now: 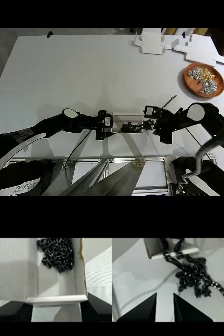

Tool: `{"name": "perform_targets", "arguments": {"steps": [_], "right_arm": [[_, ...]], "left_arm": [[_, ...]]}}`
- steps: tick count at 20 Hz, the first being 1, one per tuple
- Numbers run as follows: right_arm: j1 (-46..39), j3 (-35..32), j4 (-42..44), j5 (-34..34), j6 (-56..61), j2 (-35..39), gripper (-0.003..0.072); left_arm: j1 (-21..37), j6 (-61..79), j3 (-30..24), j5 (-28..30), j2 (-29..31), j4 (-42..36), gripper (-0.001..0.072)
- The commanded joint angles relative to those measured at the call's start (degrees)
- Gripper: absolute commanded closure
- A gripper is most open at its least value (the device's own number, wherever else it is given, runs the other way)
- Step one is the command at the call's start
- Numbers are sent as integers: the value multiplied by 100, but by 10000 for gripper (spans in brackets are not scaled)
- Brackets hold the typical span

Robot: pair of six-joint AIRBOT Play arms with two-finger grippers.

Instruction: Fold the box and place the chain.

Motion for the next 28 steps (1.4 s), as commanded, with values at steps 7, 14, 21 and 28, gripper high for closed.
{"name": "perform_targets", "arguments": {"steps": [7,14,21,28], "right_arm": [[2,-422,1285,-1213,-1816,-284,468],[4,-422,1596,-1311,-1886,-597,477],[2,-420,1419,-1196,-1379,-555,667],[4,678,-2,-37,629,155,667]], "left_arm": [[0,2,-2,2,2,2,698],[0,2,-2,2,2,2,698],[0,2,-2,2,2,2,698],[0,2,-2,2,2,2,698]]}}
